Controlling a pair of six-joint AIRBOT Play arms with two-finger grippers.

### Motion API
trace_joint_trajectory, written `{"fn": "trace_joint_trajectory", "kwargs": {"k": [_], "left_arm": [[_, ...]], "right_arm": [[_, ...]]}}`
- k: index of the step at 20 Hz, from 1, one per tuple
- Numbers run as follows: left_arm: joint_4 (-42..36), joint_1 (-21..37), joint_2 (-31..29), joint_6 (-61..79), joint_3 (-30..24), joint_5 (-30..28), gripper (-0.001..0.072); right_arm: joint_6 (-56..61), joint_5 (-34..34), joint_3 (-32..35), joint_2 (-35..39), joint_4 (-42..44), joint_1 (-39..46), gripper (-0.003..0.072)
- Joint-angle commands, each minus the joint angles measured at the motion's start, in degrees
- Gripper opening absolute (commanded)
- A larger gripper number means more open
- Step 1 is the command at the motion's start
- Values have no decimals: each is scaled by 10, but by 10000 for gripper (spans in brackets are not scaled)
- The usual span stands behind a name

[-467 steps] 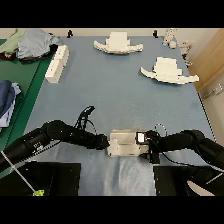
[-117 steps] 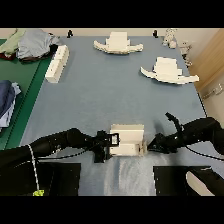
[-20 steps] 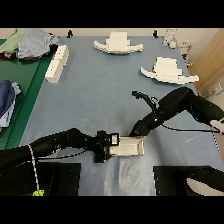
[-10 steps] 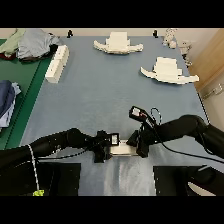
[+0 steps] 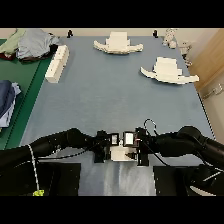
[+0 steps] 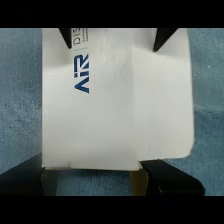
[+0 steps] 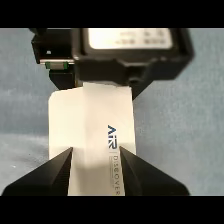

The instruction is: Fold the box.

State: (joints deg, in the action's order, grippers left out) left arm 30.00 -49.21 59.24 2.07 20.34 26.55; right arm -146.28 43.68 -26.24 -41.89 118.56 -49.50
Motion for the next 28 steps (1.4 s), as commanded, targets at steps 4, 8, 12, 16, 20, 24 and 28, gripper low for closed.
{"fn": "trace_joint_trajectory", "kwargs": {"k": [4,8,12,16,20,24,28], "left_arm": [[0,0,0,0,0,0,507],[0,0,0,0,0,0,507],[0,0,0,0,0,0,507],[0,0,0,0,0,0,507],[0,0,0,0,0,0,507],[0,0,0,0,0,0,507],[0,0,0,0,0,0,507]], "right_arm": [[-49,-27,1,-10,-14,-24,551],[-49,-29,1,-16,-31,-35,550],[-49,-32,1,-28,-44,-35,549],[-49,-47,1,-15,-57,-35,549],[-49,-67,1,5,-74,-35,548],[-49,-69,0,11,-78,-35,547],[-48,-79,-2,14,-91,-35,545]]}}
